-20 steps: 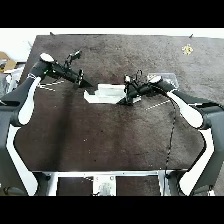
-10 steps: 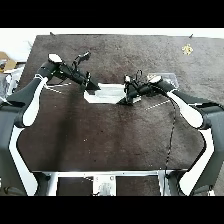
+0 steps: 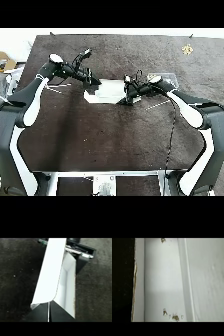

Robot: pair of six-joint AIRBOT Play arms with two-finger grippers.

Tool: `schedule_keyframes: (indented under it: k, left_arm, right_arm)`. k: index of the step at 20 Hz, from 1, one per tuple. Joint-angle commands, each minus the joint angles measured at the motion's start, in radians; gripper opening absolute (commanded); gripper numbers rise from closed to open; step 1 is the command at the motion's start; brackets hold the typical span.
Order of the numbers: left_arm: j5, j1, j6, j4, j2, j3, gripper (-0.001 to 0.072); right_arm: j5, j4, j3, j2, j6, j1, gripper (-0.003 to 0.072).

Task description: Fold the box and place the chain.

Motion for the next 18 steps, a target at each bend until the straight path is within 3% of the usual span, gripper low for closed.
schedule_keyframes:
  k: [1, 6, 10, 18]
  left_arm:
    - [0.087, -0.001, 0.0, 0.009, -0.005, 0.0, 0.0012]
    - [0.161, -0.001, -0.003, 0.068, -0.008, -0.012, 0.0012]
    - [0.248, -0.001, -0.018, 0.079, -0.008, -0.101, 0.0012]
    - [0.236, -0.001, -0.051, 0.074, -0.007, -0.153, 0.0011]
  right_arm:
    - [0.0, 0.0, 0.0, 0.0, 0.0, 0.0, 0.0426]
    - [0.0, 0.0, 0.0, 0.0, 0.0, 0.0, 0.0426]
    - [0.0, 0.001, 0.0, 0.0, 0.0, 0.0, 0.0426]
    - [0.0, 0.0, 0.0, 0.0, 0.0, 0.0, 0.0426]
